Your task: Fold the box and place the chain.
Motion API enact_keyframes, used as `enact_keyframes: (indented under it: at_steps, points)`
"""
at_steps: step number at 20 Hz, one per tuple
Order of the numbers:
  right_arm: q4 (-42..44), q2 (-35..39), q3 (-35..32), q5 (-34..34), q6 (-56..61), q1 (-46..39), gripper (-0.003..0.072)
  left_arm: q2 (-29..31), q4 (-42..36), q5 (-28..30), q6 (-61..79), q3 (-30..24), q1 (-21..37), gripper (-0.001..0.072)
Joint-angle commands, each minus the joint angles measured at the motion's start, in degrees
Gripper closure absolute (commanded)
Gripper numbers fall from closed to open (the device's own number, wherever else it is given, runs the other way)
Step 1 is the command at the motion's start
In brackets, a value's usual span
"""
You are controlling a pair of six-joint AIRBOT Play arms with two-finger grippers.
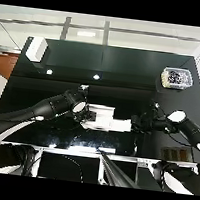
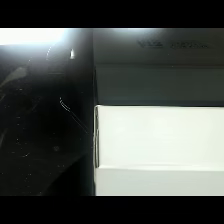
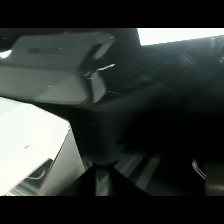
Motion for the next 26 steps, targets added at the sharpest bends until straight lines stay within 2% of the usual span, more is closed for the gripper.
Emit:
enact_keyframes:
  at_steps: [1, 2, 3, 9, 14, 18, 19, 20, 21, 26]
  points:
    - [4.15, -1.11, -0.02, -1.05, -2.49, 2.4, 0.0388, -0.04, 0.07, 0.09, 0.02, -0.02, 0.07, 0.0679]
    - [4.13, -1.11, 0.15, -0.24, -3.1, 2.4, 0.0156, -0.04, 0.07, 0.09, 0.02, -0.02, 0.07, 0.0679]
    - [4.13, -1.11, 0.48, 0.87, -4.44, 2.4, 0.0017, -0.04, 0.07, 0.07, 0.02, -0.02, 0.07, 0.068]
    - [4.76, -1.09, 3.63, 6.29, -7.67, 2.62, 0.0015, -0.04, 0.07, 0.02, 0.02, -0.02, 0.09, 0.068]
    - [5.97, -1.09, 6.82, 4.31, -7.63, 7.8, 0.0016, -0.04, 0.09, -0.09, 0.02, -0.02, 0.07, 0.0679]
    - [5.92, -1.09, 9.14, -1.99, -4.22, 12.7, 0.0017, -0.04, 0.28, -0.07, 0.02, -0.02, 0.09, 0.068]
    - [5.77, -1.14, 9.4, -3.69, -2.38, 14.12, 0.0034, -0.04, 0.55, -0.11, 0.02, -0.02, 0.07, 0.0679]
    - [5.53, -1.18, 9.55, -4.55, -1.4, 15.23, 0.0118, -0.04, 0.72, -0.11, 0.02, -0.02, 0.07, 0.068]
    - [5.14, -1.2, 9.57, -4.98, -0.46, 16.06, 0.0152, -0.04, 0.94, -0.13, 0.02, -0.02, 0.07, 0.0679]
    - [-6.1, -1.2, 11.74, -5.79, 11.39, 19.87, 0.0153, -0.04, 1.14, -0.13, 0.02, -0.02, 0.07, 0.0679]
